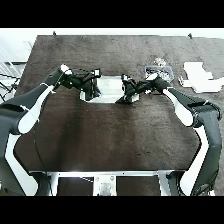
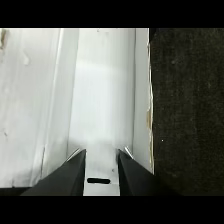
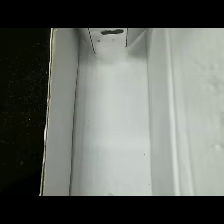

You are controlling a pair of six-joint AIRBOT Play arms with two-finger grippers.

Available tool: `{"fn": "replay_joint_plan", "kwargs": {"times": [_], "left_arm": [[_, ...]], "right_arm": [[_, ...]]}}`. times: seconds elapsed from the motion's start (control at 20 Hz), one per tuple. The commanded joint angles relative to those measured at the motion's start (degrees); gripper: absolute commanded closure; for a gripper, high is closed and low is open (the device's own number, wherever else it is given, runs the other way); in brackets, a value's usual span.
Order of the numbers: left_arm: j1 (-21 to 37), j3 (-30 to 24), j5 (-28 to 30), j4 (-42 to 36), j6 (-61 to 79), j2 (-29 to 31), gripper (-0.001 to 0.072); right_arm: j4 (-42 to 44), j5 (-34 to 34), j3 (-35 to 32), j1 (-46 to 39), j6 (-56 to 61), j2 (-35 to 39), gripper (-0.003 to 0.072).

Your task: Fold the box and place the chain.

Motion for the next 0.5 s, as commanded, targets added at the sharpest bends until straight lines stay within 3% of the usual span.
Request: {"fn": "replay_joint_plan", "kwargs": {"times": [0.0,0.05,0.1,0.45], "left_arm": [[0.0,0.0,0.2,-0.8,0.7,-0.4,0.0395],[0.0,0.0,0.3,-0.8,0.6,-0.4,0.0195],[0.0,0.0,0.3,-0.7,0.6,-0.4,0.0138],[0.0,0.0,0.3,-0.7,0.4,-0.4,0.0137]], "right_arm": [[0.0,0.0,0.0,0.0,0.0,0.0,0.0181],[0.0,0.0,0.0,0.0,0.0,0.0,0.0181],[0.0,0.0,0.0,0.0,0.0,0.0,0.0181],[0.0,0.0,0.0,0.0,0.0,0.0,0.0181]]}}
